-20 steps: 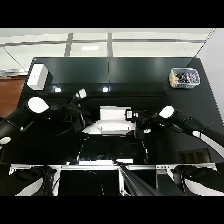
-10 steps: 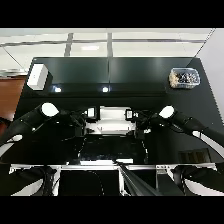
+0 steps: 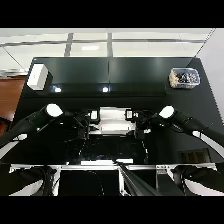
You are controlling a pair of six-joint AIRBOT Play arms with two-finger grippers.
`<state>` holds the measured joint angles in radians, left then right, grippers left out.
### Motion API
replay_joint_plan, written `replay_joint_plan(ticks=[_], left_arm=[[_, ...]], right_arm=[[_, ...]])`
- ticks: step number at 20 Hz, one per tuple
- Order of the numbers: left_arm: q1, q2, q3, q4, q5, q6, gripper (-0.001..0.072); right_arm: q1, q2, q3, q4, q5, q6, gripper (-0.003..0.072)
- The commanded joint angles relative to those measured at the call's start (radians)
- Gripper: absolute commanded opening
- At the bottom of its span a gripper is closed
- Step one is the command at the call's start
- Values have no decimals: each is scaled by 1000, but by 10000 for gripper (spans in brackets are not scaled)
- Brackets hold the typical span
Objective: Fold the box and place the chain.
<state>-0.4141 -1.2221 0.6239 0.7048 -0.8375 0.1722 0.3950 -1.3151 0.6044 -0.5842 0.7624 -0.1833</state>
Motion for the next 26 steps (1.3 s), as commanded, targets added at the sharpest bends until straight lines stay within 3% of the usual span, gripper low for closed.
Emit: replay_joint_plan(ticks=[1, 4, 11, 12, 14, 15, 17, 18, 19, 20, 21, 22, 23, 26], left_arm=[[-8, -3, 0, -71, 37, 3, 252], [-24, -23, 0, -180, 40, 3, 240], [-68, -76, 0, -197, 56, 3, 239], [-68, -78, 0, -197, 55, 3, 228], [-68, -78, 0, -196, 56, 3, 109], [-69, -78, 0, -197, 56, 3, 118], [-69, -78, 0, -197, 58, -3, 482], [-66, -75, 1, -187, 50, -24, 254], [-64, -70, 4, -171, 40, -26, 117], [-63, -60, 4, -170, 40, -40, 297], [-56, -40, 5, -154, 40, -75, 240], [-41, -11, 5, -122, 39, -111, 70], [-16, 29, 5, -78, 16, -179, 25], [97, 166, 4, 108, -63, -435, 25]], right_arm=[[0, -1, 0, 0, 0, 0, 182], [0, -1, 0, 0, 0, 0, 181], [0, -1, 0, 0, 0, 0, 181], [0, -1, 0, 0, 0, 0, 182], [0, -1, 0, 0, 0, 0, 181], [0, -1, 0, 0, 0, 0, 181], [0, -1, 0, 0, 0, 0, 181], [0, -1, 0, 0, 0, 0, 181], [0, -1, 0, 0, 0, 0, 182], [0, -1, 0, 0, 0, 0, 181], [0, -1, 0, 0, 0, 0, 181], [0, -1, 0, 0, 0, 0, 181], [0, -1, 0, 0, 0, 0, 181], [0, -1, 0, 0, 0, 0, 181]])
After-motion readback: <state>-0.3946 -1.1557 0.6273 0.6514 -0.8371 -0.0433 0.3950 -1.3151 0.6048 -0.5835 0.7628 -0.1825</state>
